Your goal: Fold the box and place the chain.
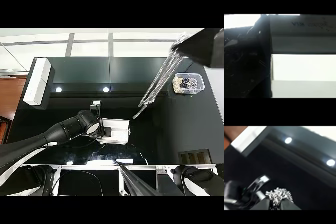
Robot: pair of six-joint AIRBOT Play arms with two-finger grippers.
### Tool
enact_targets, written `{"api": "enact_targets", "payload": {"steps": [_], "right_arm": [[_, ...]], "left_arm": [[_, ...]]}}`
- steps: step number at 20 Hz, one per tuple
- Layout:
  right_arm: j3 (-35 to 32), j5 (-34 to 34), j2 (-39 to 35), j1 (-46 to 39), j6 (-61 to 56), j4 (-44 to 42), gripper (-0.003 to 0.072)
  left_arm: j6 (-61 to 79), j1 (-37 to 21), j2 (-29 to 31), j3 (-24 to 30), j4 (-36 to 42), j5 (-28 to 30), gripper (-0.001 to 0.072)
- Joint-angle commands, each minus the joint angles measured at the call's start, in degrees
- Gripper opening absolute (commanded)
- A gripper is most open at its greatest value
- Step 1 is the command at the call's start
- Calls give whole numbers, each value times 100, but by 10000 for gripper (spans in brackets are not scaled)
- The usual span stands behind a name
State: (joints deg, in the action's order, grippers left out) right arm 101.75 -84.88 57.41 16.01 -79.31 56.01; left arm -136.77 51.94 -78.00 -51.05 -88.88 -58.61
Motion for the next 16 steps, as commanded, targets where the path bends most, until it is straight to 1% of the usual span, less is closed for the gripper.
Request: {"api": "enact_targets", "payload": {"steps": [1, 3, 6, 11, 13, 16], "right_arm": [[-111, -131, -4, 487, 33, 55, 3], [-122, -205, -4, 621, 31, 22, 4], [-125, -258, -4, 702, 31, -251, 3], [-179, -138, 4, 734, 133, -828, 3], [-409, -127, 7, 732, 133, -879, 4], [-1204, 33, 7, 732, 210, -1263, 4]], "left_arm": [[2, -2, -2, 0, 0, 7, 27], [2, -2, -2, 0, 0, 7, 27], [2, -2, -2, 0, 0, 9, 27], [2, -2, -2, 0, -2, 11, 27], [2, -2, -2, 0, -2, 11, 27], [2, -2, -2, 0, 0, 9, 27]]}}
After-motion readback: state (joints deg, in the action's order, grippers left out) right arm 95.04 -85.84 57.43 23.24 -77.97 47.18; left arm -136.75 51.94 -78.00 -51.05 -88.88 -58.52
